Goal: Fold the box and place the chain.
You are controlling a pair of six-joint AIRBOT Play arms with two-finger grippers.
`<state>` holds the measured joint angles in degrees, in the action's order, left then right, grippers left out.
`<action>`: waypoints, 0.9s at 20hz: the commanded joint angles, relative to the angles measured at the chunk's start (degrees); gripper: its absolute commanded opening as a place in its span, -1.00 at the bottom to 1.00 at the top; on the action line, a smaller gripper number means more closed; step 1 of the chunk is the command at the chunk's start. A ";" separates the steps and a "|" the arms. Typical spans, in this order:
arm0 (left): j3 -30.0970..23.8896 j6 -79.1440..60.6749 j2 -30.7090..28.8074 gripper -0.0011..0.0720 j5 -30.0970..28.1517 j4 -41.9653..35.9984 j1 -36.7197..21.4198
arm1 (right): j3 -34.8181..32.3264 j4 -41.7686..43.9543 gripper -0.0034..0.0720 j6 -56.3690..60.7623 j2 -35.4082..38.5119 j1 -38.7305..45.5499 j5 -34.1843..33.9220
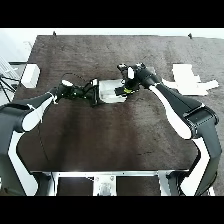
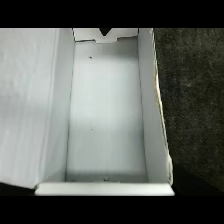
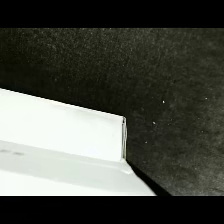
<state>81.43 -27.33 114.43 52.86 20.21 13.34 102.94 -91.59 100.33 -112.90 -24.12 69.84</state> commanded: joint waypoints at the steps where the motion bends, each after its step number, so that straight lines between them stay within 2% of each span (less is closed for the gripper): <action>1: -0.02 -0.13 0.00 0.17 0.11 0.15 -0.04 | 0.26 0.15 -0.52 -0.04 -0.07 -0.17 -0.15; 2: -0.02 -0.13 0.00 0.17 0.13 0.15 -0.04 | 0.26 0.61 -0.22 -0.04 -0.04 -0.17 -0.15; 5: -0.02 -0.13 0.00 0.17 0.13 0.15 -0.04 | 0.28 1.57 -0.07 -0.07 0.17 0.04 -0.17; 7: -0.02 -0.13 0.00 0.17 0.11 0.15 -0.07 | 0.28 4.37 -0.04 -1.05 1.09 0.39 -0.57; 8: -0.02 -0.13 0.00 0.17 0.13 0.15 -0.04 | 0.28 5.97 0.06 -2.03 1.90 0.50 -1.09; 10: -0.02 -0.13 0.00 0.17 0.13 0.15 -0.04 | 0.28 8.48 0.10 -3.50 3.69 0.81 -1.46; 12: -0.02 -0.13 0.00 0.17 0.13 0.15 -0.04 | 0.28 8.66 0.29 -3.54 5.51 1.27 -0.96; 18: -0.02 -0.13 0.00 0.17 0.13 0.15 -0.04 | 0.26 8.61 0.30 -10.78 12.37 3.87 1.79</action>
<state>81.43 -27.46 114.43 52.97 20.36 13.32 103.15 -83.40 93.84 -103.68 -21.54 70.81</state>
